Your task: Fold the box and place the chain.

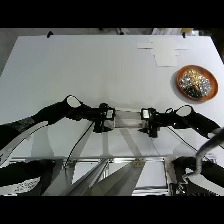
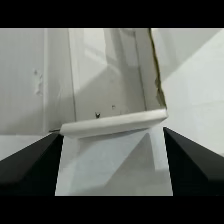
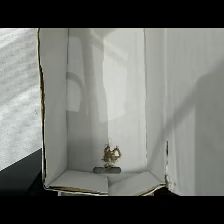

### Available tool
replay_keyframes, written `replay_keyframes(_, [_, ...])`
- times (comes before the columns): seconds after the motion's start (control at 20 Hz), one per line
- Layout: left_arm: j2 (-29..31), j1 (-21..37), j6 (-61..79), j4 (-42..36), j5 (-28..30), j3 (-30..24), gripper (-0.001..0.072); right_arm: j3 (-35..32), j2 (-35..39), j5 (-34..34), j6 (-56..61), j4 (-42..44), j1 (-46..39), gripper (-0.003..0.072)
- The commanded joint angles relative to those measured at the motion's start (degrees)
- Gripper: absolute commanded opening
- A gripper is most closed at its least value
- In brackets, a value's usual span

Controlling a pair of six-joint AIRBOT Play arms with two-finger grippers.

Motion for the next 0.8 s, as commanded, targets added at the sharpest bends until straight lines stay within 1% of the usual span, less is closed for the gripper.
replay_keyframes(0.0, [-1.14,-0.74,-0.04,-0.33,0.17,0.07,0.0699,0.02,0.04,0.00,0.02,0.02,0.00,0.0399])
replay_keyframes(0.1, [-1.64,-0.87,-0.02,-1.31,0.33,0.07,0.0700,0.02,0.04,0.02,0.02,0.02,0.00,0.0399])
replay_keyframes(0.3, [-1.81,-1.38,-0.02,-6.16,1.20,0.07,0.0700,0.02,0.04,0.00,0.02,0.00,0.00,0.0399])
replay_keyframes(0.7, [-4.76,-1.68,0.09,-7.78,0.94,0.07,0.0695,0.02,0.04,0.00,0.02,0.00,0.00,0.0399])
replay_keyframes(0.75, [-4.92,-1.68,0.20,-7.78,0.94,0.07,0.0676,0.02,0.04,0.00,0.02,0.00,0.00,0.0399])
